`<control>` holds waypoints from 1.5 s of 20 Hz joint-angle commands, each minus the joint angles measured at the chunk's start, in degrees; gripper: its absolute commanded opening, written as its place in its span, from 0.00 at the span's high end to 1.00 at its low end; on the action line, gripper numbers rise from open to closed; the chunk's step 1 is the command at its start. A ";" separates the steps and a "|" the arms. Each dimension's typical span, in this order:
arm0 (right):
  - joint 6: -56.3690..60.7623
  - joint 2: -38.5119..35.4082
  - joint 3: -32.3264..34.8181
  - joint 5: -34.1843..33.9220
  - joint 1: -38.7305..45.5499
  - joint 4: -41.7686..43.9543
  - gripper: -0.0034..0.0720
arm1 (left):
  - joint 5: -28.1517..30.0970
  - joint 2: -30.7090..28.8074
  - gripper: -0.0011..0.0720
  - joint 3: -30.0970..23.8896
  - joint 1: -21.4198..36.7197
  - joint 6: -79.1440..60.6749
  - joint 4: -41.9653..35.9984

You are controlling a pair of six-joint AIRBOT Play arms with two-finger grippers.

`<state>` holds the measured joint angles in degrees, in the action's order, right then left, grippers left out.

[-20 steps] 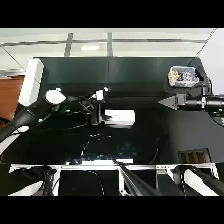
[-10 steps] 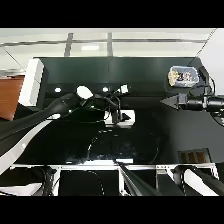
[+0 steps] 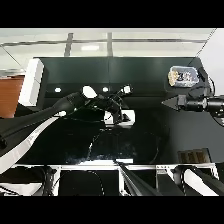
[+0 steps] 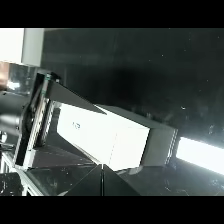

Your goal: Fold the box and place the chain.

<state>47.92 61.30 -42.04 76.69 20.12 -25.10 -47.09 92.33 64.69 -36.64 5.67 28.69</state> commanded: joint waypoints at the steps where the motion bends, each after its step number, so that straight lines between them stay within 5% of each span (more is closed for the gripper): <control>1: 0.04 -0.04 -0.04 -0.04 0.00 -0.11 0.94 | -0.87 0.20 0.02 0.11 -0.09 0.76 1.27; 30: 0.04 -0.04 -0.04 -0.04 0.00 -0.11 0.94 | -3.85 1.20 0.02 0.46 0.33 -8.09 2.99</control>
<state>47.94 61.30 -42.04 76.64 20.12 -25.23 -51.16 93.14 64.88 -36.23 -2.20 31.59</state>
